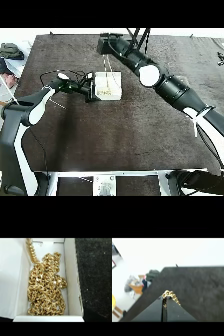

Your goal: Fold the box and place the chain.

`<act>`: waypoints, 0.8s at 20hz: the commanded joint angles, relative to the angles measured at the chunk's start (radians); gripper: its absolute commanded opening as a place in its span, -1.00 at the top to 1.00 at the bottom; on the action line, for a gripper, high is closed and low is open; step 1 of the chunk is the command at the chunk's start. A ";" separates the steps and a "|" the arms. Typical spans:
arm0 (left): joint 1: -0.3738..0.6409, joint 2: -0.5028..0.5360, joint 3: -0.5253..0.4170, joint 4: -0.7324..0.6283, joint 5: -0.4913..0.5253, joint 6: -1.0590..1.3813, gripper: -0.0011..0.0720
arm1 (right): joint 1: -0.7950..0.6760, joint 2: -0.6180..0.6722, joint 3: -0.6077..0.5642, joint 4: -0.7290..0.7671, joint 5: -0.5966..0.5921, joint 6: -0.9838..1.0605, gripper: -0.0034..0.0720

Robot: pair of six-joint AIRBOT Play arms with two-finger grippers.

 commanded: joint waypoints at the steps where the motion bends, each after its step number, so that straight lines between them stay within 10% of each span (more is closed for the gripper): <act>1: 0.000 0.000 0.000 0.000 0.000 0.000 0.13 | 0.001 -0.004 0.072 -0.043 -0.003 0.000 0.94; 11: 0.000 0.000 0.000 0.000 0.001 0.000 0.13 | -0.022 -0.004 0.086 -0.061 -0.018 -0.008 0.95; 16: 0.000 0.000 0.000 0.000 0.001 0.000 0.13 | -0.049 -0.004 0.063 -0.083 0.195 -0.023 0.94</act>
